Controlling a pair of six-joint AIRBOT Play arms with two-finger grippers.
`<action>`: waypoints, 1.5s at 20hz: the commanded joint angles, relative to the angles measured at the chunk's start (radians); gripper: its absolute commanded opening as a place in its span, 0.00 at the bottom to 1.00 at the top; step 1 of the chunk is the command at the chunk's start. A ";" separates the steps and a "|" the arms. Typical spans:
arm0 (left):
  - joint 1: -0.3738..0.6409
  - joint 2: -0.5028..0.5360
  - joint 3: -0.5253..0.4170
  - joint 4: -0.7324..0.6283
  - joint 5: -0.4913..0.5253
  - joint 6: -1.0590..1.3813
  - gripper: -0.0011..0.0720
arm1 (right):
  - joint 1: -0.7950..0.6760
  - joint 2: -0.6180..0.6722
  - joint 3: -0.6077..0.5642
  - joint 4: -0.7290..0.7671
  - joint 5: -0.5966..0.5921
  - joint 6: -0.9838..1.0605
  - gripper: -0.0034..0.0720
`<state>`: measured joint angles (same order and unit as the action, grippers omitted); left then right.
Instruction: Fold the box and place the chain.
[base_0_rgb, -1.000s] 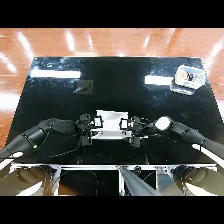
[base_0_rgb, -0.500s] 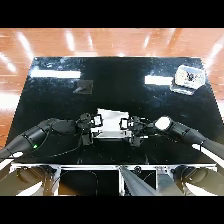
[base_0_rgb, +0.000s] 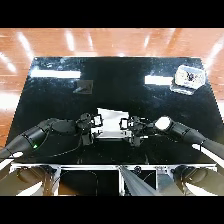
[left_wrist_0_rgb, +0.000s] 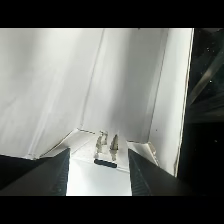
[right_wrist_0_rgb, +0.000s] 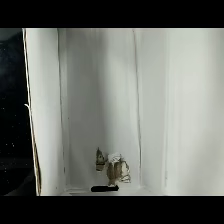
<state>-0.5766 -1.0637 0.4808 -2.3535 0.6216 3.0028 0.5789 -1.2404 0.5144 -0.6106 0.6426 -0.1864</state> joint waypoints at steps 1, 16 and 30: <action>-0.004 0.000 0.001 -0.012 -0.002 0.000 0.70 | 0.001 0.000 0.000 0.000 0.001 0.000 0.77; -0.035 0.024 0.010 0.015 -0.054 -0.034 0.44 | 0.001 -0.001 0.000 0.000 0.001 0.000 0.77; 0.388 0.343 0.018 0.277 0.271 -0.629 0.04 | 0.001 -0.001 0.000 0.000 0.002 0.000 0.77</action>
<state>-0.2981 -0.7620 0.4980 -2.2265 0.7437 2.6350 0.5793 -1.2407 0.5148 -0.6109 0.6437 -0.1871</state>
